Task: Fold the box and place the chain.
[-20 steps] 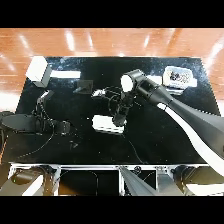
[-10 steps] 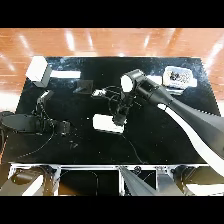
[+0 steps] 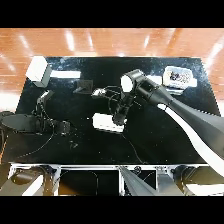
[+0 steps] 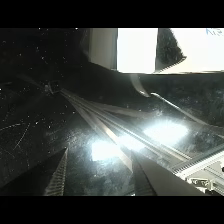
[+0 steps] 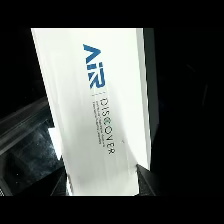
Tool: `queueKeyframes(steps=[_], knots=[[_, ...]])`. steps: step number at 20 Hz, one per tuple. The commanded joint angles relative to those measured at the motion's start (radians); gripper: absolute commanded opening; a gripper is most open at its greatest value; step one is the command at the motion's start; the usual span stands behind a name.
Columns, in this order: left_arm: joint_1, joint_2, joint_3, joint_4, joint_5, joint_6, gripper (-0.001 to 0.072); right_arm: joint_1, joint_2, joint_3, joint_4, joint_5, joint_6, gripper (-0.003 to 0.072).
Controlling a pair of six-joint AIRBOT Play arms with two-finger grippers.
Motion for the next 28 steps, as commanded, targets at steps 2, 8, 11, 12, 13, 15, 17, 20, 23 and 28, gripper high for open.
queueKeyframes(steps=[2, 8, 11, 12, 13, 15, 17, 20, 23, 28], knots=[[-0.001, -0.001, -0.001, 0.000, 0.000, 0.000, 0.0510, 0.009, 0.003, 0.001, -0.052, 0.002, 0.012, 0.0474], [-0.001, -0.001, -0.001, 0.000, 0.000, 0.000, 0.0510, 0.014, 0.005, 0.001, -0.055, -0.001, 0.023, 0.0474], [-0.001, -0.001, -0.001, 0.000, 0.000, 0.000, 0.0510, 0.014, 0.013, 0.001, -0.055, -0.001, 0.023, 0.0474], [-0.001, -0.001, -0.001, 0.000, 0.000, 0.000, 0.0510, 0.014, 0.019, 0.001, -0.055, -0.002, 0.026, 0.0474], [-0.001, -0.001, -0.001, 0.000, 0.000, 0.000, 0.0510, 0.014, 0.024, 0.001, -0.055, -0.002, 0.026, 0.0474], [-0.001, -0.001, -0.001, 0.000, 0.000, 0.000, 0.0510, 0.014, 0.026, 0.001, -0.055, -0.002, 0.026, 0.0474], [-0.001, -0.001, -0.001, 0.000, 0.000, 0.000, 0.0510, 0.014, 0.026, 0.001, -0.055, -0.013, 0.026, 0.0474], [-0.001, -0.001, -0.001, 0.000, 0.001, 0.000, 0.0510, 0.014, 0.026, 0.001, -0.055, -0.021, 0.026, 0.0475], [-0.001, -0.001, -0.001, 0.000, 0.000, 0.000, 0.0510, 0.014, 0.026, 0.001, -0.055, -0.021, 0.026, 0.0474], [-0.001, -0.001, -0.001, 0.000, 0.000, 0.000, 0.0510, 0.014, 0.025, 0.001, -0.058, -0.044, 0.026, 0.0474]])
